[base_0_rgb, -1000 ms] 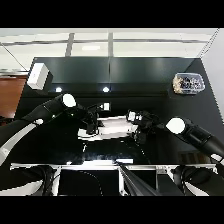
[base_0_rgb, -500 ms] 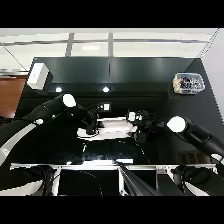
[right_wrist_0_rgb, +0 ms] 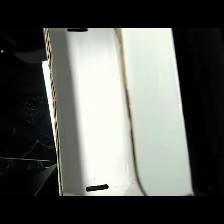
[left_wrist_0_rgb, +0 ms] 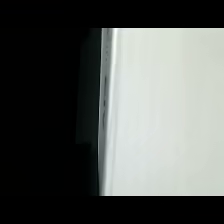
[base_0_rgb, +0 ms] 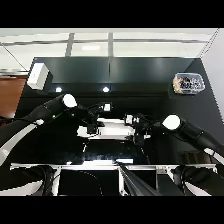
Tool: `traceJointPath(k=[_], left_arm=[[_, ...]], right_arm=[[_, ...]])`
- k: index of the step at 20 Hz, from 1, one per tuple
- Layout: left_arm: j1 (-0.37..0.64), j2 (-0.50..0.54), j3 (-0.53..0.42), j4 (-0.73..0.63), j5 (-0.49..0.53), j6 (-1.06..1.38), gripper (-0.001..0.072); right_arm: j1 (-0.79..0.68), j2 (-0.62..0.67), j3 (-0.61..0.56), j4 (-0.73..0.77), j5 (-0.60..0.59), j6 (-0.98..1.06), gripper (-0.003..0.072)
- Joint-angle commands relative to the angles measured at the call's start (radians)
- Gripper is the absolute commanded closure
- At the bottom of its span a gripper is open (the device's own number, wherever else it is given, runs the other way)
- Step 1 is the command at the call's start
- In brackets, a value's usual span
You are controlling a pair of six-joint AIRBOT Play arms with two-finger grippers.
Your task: Fold the box and place the chain.
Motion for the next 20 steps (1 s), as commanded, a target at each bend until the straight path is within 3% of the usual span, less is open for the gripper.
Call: traceJointPath(k=[1, 8, 12, 20], left_arm=[[0.000, 0.001, 0.001, 0.002, 0.013, -0.003, 0.0683], [0.000, 0.001, 0.001, 0.002, 0.013, -0.003, 0.0683], [0.000, 0.001, 0.001, 0.002, 0.013, -0.003, 0.0683], [0.000, 0.001, 0.001, 0.002, 0.012, -0.003, 0.0683]], right_arm=[[0.000, -0.041, -0.015, 0.044, 0.008, -0.103, 0.0066], [-0.053, -0.061, -0.033, 0.051, -0.008, -0.129, 0.0066], [-0.064, -0.071, -0.033, 0.149, -0.006, -0.221, 0.0066], [-0.065, -0.119, -0.033, 0.147, -0.011, -0.256, 0.0066]])
